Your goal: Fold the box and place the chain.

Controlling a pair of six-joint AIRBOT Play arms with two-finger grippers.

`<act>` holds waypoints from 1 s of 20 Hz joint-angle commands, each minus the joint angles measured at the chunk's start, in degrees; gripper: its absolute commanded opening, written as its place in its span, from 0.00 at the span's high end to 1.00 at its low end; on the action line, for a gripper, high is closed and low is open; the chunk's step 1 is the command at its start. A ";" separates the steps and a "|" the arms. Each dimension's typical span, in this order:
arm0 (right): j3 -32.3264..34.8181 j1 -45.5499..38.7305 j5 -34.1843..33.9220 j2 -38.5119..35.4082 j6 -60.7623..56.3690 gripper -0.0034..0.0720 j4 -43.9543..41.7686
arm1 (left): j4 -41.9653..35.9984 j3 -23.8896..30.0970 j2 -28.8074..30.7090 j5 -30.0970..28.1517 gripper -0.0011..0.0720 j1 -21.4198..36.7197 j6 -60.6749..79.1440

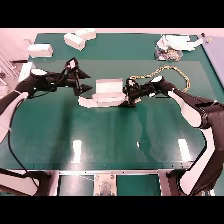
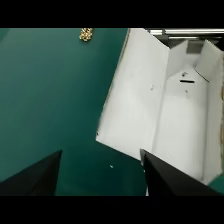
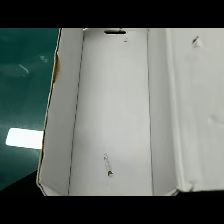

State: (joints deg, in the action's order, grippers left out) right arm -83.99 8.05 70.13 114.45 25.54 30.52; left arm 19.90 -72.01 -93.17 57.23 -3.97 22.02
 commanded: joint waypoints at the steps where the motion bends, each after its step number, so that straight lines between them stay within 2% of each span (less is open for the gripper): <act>1: -0.02 0.02 0.02 -0.02 -0.04 0.17 -0.02 | 9.62 -0.04 1.38 8.46 0.10 2.34 -9.62; 6: -0.02 0.02 0.02 -0.02 -0.02 0.17 -0.02 | 13.16 0.42 -1.95 9.20 0.10 -0.72 -11.50; 13: -0.02 0.02 0.02 -0.02 -0.02 0.17 -0.02 | 14.84 0.66 -4.50 -0.85 0.10 -3.10 -11.52; 17: -0.02 0.02 0.02 -0.02 -0.02 0.17 -0.02 | 15.54 1.01 -5.25 -3.50 0.10 -4.94 -11.50; 19: -0.02 0.02 0.02 -0.02 -0.02 0.17 -0.02 | 15.80 1.01 -5.25 -3.85 0.20 -5.73 -11.50; 20: -0.02 0.02 0.02 -0.02 -0.02 0.17 -0.02 | 15.74 1.01 -5.31 -4.15 0.20 -5.84 -11.50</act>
State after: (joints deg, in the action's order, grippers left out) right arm -83.99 8.05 70.13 114.45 25.54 30.50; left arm 35.18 -71.07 -98.26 54.85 -8.99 10.57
